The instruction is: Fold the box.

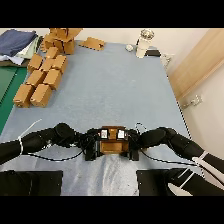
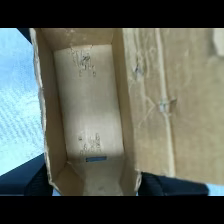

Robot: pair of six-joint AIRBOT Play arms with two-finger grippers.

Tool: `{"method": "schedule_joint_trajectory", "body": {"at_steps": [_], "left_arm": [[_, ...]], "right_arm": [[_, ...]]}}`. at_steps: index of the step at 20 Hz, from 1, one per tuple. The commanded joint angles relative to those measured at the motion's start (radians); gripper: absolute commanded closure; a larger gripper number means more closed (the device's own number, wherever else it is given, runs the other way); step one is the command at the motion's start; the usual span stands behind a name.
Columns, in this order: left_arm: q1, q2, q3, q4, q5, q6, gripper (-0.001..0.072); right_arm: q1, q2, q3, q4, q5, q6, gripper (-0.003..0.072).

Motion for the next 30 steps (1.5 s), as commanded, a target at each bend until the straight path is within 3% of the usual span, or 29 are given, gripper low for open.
{"method": "schedule_joint_trajectory", "body": {"at_steps": [1, 7, 12, 14, 17, 19, 24, 28, 29, 30], "left_arm": [[0.0, -0.001, 0.001, 0.001, 0.0, 0.0, 0.0191], [0.0, -0.001, 0.001, 0.001, 0.0, 0.0, 0.0191], [0.0, -0.001, 0.001, 0.001, 0.0, 0.0, 0.0192], [0.0, -0.001, 0.001, 0.001, 0.0, 0.0, 0.0191], [0.0, -0.001, 0.001, 0.002, 0.0, 0.0, 0.0191], [0.0, -0.001, 0.001, 0.001, 0.0, 0.0, 0.0191], [0.0, -0.001, 0.001, 0.001, 0.0, 0.0, 0.0191], [0.0, -0.001, 0.001, 0.001, 0.0, 0.0, 0.0191], [0.0, -0.001, 0.001, 0.001, 0.0, 0.0, 0.0191], [0.0, -0.001, 0.001, 0.001, 0.0, 0.0, 0.0191]], "right_arm": [[-0.001, 0.001, 0.001, -0.015, -0.03, 0.04, -0.0032], [-0.001, 0.059, 0.049, -0.164, -0.098, 0.209, -0.0032], [-0.001, 0.168, 0.106, -0.349, -0.313, 0.379, -0.0031], [-0.001, 0.222, 0.117, -0.39, -0.396, 0.593, -0.0028], [0.0, 0.283, 0.117, -0.343, -0.471, 1.175, -0.0028], [0.0, 0.306, 0.117, -0.283, -0.467, 1.389, -0.0027], [0.001, 0.303, 0.117, -0.267, -0.38, 1.405, -0.0025], [0.001, 0.29, 0.116, -0.109, -0.23, 1.615, -0.0016], [0.001, 0.273, 0.117, -0.067, -0.185, 1.637, 0.0003], [0.001, 0.25, 0.117, -0.021, -0.154, 1.659, 0.0252]]}}
